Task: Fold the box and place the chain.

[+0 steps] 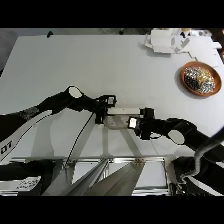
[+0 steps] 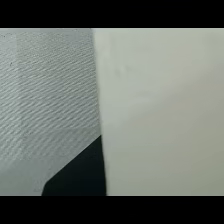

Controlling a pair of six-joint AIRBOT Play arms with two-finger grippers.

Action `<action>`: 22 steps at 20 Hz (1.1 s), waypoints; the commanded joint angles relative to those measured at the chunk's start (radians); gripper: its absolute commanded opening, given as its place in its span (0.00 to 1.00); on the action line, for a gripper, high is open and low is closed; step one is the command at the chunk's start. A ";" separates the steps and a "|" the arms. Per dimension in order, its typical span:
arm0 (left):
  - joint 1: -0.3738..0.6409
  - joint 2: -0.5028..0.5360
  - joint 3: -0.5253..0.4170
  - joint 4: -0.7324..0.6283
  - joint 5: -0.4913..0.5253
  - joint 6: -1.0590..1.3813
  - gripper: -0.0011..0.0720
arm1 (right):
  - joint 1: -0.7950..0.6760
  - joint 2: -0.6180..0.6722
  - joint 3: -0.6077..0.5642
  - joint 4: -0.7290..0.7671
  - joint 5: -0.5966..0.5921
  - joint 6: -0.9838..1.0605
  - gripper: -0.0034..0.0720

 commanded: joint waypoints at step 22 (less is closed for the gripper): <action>0.000 0.001 0.000 0.000 0.000 0.001 0.03 | -0.289 -0.145 0.020 0.472 0.104 -0.644 0.96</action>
